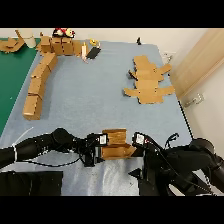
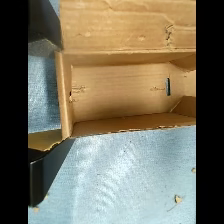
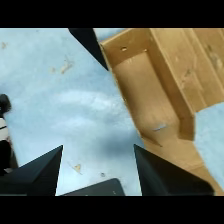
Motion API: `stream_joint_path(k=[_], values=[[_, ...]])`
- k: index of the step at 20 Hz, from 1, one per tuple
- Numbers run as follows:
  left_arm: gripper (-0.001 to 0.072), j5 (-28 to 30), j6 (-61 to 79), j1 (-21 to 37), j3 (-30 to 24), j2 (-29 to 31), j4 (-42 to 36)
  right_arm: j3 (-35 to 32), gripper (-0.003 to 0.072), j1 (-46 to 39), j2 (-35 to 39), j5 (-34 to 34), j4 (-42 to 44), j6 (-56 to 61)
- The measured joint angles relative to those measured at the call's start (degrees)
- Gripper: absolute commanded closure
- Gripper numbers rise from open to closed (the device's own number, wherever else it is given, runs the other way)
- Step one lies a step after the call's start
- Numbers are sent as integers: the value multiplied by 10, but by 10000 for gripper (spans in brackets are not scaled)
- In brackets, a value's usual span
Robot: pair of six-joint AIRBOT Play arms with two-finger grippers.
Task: Fold the box.
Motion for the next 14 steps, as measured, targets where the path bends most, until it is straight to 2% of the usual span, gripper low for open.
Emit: stream_joint_path(k=[4, 10, 14], values=[[116, 0, 0, 0, 0, 0, 0, 2, -20, 1, 5, 17, 24, 48], [116, -1, 0, 0, 0, 0, 0, 2, -20, 1, -13, 125, 38, 366], [116, 0, 0, 0, 0, 0, 0, 2, -20, 1, -35, 146, 40, 478]])
